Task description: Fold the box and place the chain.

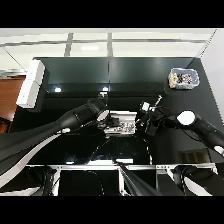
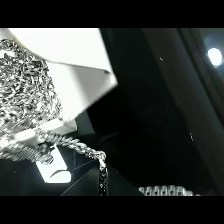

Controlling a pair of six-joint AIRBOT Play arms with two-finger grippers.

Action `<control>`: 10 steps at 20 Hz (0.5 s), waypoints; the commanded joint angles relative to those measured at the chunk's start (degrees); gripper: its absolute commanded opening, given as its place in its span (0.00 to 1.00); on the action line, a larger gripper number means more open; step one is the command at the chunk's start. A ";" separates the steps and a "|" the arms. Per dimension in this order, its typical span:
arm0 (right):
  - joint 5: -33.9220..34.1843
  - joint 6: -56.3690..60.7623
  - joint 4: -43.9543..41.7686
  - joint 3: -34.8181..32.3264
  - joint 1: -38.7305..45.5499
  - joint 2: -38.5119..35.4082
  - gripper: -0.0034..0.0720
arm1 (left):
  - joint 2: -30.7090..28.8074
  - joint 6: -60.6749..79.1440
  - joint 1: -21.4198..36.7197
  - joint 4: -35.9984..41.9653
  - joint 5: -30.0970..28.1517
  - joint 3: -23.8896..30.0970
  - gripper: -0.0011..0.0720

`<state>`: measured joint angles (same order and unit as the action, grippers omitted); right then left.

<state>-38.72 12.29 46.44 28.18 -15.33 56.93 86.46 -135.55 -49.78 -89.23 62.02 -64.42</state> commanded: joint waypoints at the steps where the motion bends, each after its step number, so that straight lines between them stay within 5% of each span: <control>1: -5.66 16.81 8.31 0.28 -0.02 -7.78 0.07 | 0.02 0.07 0.04 -0.02 -0.02 -0.02 0.05; 10: -17.25 31.74 4.48 10.49 -0.04 -15.26 0.07 | 0.02 0.07 0.04 -0.02 0.00 -0.02 0.05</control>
<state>-52.69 40.10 52.23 36.40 -15.33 42.74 86.46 -135.50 -49.78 -89.23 62.00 -64.42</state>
